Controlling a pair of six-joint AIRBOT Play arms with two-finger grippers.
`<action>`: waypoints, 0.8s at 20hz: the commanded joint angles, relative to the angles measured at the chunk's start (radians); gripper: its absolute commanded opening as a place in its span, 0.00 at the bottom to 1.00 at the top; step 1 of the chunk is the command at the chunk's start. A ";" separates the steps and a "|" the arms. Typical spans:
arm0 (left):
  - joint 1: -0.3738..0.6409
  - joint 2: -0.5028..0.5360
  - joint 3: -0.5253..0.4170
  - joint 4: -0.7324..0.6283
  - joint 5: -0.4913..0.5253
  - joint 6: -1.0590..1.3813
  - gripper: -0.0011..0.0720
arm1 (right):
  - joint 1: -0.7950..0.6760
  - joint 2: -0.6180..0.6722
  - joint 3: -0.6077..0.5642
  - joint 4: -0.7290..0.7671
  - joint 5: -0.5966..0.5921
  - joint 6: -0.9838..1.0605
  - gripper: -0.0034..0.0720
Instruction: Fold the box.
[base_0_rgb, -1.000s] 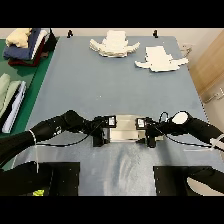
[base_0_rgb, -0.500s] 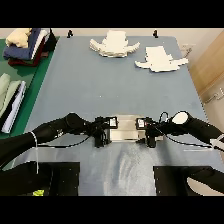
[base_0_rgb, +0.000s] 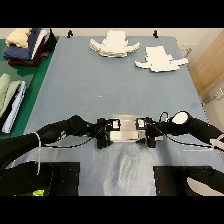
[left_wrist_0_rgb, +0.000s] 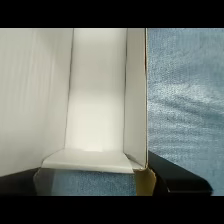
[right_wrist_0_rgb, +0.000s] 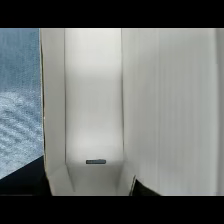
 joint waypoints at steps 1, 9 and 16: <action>-0.003 -0.002 -0.006 0.003 0.006 0.000 0.70 | 0.000 0.000 0.000 0.000 0.000 0.000 0.70; -0.002 -0.002 -0.014 0.005 0.020 0.000 0.50 | 0.000 0.000 0.000 0.000 0.000 0.000 0.70; -0.002 -0.002 -0.014 0.005 0.020 0.000 0.50 | 0.000 0.000 0.000 0.000 0.000 0.000 0.70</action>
